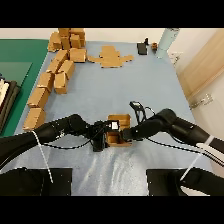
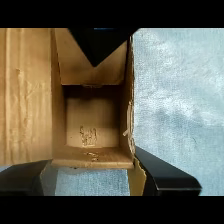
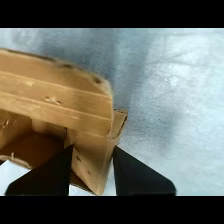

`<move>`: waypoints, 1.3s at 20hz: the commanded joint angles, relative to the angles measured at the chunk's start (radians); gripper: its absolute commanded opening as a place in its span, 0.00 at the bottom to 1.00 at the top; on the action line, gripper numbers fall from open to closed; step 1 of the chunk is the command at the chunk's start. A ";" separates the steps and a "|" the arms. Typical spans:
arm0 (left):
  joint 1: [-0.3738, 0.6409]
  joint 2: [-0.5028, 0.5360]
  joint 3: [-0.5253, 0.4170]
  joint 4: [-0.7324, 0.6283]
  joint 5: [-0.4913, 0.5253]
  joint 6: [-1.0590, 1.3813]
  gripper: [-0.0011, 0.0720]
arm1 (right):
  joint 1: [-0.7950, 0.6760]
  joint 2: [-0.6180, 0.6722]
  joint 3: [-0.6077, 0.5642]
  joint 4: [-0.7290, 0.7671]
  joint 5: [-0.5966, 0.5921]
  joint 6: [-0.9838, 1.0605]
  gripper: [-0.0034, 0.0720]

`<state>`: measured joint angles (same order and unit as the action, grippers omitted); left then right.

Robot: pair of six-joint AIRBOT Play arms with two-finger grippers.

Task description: Fold the box.

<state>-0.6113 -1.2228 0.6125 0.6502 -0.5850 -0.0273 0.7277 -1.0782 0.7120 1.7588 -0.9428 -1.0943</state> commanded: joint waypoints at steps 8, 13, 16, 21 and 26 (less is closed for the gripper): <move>0.000 0.000 0.000 0.000 0.000 0.002 0.51 | 0.153 -0.232 0.184 -0.348 -0.318 0.496 0.48; 0.000 0.000 0.000 0.000 0.000 0.002 0.51 | 0.153 -0.232 0.184 -0.349 -0.298 0.492 0.05; 0.000 0.000 0.000 0.001 0.000 0.002 0.51 | 0.153 -0.232 0.184 -0.330 -0.285 0.491 0.05; 0.000 0.000 0.000 0.001 0.000 0.001 0.51 | 0.153 -0.226 0.185 -0.309 -0.287 0.491 0.62; 0.000 0.000 0.000 0.000 0.000 0.002 0.51 | 0.153 -0.167 0.187 -0.276 -0.289 0.491 0.62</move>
